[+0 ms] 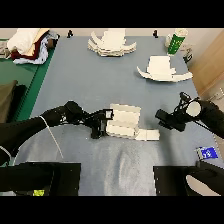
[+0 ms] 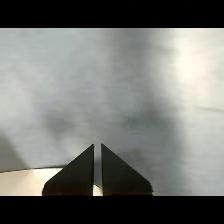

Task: Fold the box.

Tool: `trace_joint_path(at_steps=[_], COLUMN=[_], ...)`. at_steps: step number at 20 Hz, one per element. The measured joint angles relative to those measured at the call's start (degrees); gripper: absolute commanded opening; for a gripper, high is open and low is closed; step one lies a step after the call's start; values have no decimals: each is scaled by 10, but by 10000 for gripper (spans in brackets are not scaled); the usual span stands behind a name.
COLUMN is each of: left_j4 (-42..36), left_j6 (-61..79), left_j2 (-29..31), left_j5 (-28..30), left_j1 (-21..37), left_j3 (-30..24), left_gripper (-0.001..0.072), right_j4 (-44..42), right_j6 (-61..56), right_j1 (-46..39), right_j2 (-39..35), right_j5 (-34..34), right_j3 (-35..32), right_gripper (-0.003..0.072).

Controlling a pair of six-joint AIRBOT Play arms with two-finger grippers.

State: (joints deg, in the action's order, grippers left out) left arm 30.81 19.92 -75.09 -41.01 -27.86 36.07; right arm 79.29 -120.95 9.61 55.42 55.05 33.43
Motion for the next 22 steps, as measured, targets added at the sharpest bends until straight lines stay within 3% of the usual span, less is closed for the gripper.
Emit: trace_joint_path(at_steps=[3, 6, 14, 19, 20, 21, 22], left_j4=[0, 0, 0, 0, 0, 0, 0], left_j6=[0, 0, 0, 0, 0, 0, 0], left_j2=[0, 0, 0, 0, 0, 0, 0], left_j5=[0, 0, -1, -1, -1, -1, -1], left_j1=[0, 0, 0, 0, 0, 0, 0], left_j3=[0, 0, 0, 0, 0, 0, 0], left_gripper=[604, 605, 605, 605, 605, 604, 604], right_j4=[49, 23, -139, -195, -202, -210, -215], right_j6=[-25, -2, 114, 144, 148, 151, 155], right_j1=[-3, 3, 37, 54, 55, 57, 57], right_j2=[-21, -31, -47, -61, -62, -63, -63], right_j5=[66, 88, 26, -1, -2, -5, -7], right_j3=[-9, -34, -66, -58, -56, -55, -54], right_gripper=[74, 74, 74, 75, 91, 228, 296])
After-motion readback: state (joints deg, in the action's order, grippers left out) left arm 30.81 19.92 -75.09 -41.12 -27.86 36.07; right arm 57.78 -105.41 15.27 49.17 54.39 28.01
